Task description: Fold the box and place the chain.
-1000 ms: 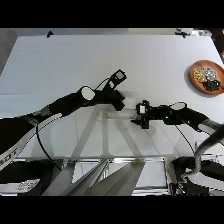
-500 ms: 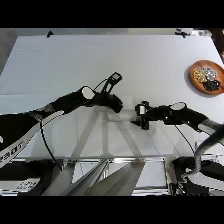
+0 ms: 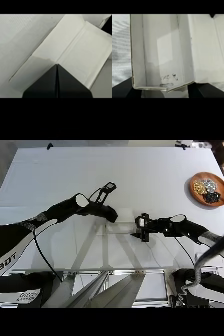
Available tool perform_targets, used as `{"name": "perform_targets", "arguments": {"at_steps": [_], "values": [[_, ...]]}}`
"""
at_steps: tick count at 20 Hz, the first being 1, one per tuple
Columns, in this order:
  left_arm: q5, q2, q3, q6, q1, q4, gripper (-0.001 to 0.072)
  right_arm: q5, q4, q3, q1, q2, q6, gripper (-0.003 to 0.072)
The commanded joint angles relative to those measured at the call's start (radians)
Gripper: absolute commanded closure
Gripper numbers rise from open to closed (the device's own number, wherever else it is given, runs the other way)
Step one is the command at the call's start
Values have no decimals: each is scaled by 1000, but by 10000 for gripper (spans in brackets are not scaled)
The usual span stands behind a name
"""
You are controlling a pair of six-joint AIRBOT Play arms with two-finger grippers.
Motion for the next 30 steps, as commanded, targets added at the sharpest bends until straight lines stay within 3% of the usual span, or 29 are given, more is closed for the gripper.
{"name": "perform_targets", "arguments": {"at_steps": [1, 15, 20, 22, 24, 27, 30], "values": [[70, 5, 3, -6, 8, -1, 705, -2, 2, 1, -1, 1, 1, 265], [-111, -13, 3, -80, 7, 32, 706, -2, 2, 1, -1, 1, 1, 265], [-51, 43, 3, -22, 13, 38, 701, -2, 2, 1, -1, 1, 1, 265], [-14, 94, 3, -23, 34, 38, 573, -2, 2, 1, -1, 1, 1, 265], [-23, 145, 3, -9, 63, 38, 545, -2, 2, 1, -1, 1, 1, 265], [-92, 205, 3, 46, 115, 42, 544, -2, 2, 1, -1, 1, 1, 265], [-275, 225, 3, 109, 190, 46, 512, -2, 2, 1, -1, 1, 1, 265]]}}
